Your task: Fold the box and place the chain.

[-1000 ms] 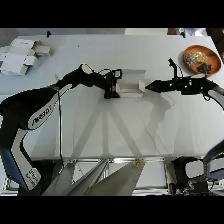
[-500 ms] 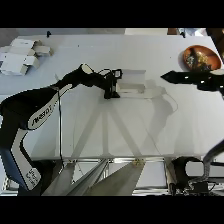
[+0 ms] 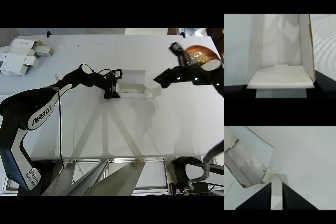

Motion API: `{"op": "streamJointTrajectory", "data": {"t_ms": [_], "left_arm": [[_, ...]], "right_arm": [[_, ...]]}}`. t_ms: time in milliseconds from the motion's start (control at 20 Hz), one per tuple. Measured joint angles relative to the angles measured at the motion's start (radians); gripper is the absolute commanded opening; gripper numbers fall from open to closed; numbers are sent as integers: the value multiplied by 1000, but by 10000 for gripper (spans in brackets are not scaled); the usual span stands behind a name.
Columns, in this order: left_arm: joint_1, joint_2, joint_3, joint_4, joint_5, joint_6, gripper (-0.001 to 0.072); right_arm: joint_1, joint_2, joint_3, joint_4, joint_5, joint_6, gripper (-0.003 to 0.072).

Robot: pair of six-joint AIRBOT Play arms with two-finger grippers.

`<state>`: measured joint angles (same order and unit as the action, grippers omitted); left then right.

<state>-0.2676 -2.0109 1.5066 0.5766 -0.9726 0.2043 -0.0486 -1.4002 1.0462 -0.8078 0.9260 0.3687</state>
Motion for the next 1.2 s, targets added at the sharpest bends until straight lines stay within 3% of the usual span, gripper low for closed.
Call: {"op": "streamJointTrajectory", "data": {"t_ms": [100, 250, 500, 850, 1000, 1200], "left_arm": [[0, 0, 0, 0, 0, 0, 421], [0, 0, 0, 0, 0, 0, 421], [0, 0, 0, 0, 0, 0, 421], [0, 0, 0, 0, 0, 0, 421], [0, 0, 0, 0, 0, 0, 421], [0, 0, 0, 1, -1, 1, 421]], "right_arm": [[47, -20, 0, -83, -6, -16, 108], [95, -47, 0, -201, -17, -46, 297], [143, -79, 0, -277, -32, -218, 296], [167, -103, 0, -232, -117, -363, 265], [187, -129, 0, -223, -112, -387, 166], [208, -153, 0, -220, -111, -404, 165]]}}
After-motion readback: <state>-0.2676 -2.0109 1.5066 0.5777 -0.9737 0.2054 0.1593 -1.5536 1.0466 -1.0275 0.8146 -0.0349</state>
